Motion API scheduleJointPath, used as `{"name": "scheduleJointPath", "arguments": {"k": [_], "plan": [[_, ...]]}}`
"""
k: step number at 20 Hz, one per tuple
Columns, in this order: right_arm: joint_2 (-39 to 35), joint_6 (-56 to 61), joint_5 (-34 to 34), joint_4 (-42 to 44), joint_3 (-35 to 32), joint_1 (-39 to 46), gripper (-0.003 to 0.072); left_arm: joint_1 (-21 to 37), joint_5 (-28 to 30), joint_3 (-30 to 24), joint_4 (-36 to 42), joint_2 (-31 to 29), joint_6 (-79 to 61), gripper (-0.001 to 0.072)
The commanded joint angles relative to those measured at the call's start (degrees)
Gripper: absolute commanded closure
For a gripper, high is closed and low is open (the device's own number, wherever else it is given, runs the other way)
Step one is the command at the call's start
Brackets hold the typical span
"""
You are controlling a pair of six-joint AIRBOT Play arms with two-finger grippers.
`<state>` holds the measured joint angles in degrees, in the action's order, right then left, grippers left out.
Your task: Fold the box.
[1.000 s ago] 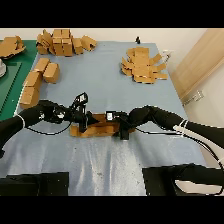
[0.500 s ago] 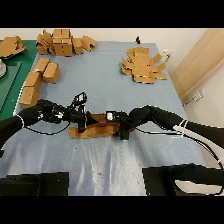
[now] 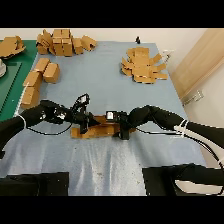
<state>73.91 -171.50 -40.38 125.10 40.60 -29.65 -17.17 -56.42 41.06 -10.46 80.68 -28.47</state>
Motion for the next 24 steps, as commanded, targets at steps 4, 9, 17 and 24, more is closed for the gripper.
{"name": "scheduleJointPath", "arguments": {"k": [4, 9, 17, 24], "plan": [[-0.07, 0.02, -0.24, -0.24, 0.02, 0.00, 0.0163, -0.13, 1.51, -0.02, -0.04, 0.04, 0.00, 0.0697], [-0.07, 0.02, -0.24, -0.22, 0.02, 0.00, 0.0146, -0.13, 1.38, -0.02, 0.00, 0.04, 0.00, 0.0697], [-0.07, 0.02, -0.26, -0.24, 0.02, 0.00, 0.0146, 0.87, 3.28, 0.61, -0.07, -0.26, 7.67, 0.0317], [-0.07, 0.02, -0.26, -0.24, 0.02, 0.00, 0.0147, 6.97, 3.28, 0.66, -25.42, -12.17, 27.71, 0.0317]]}}
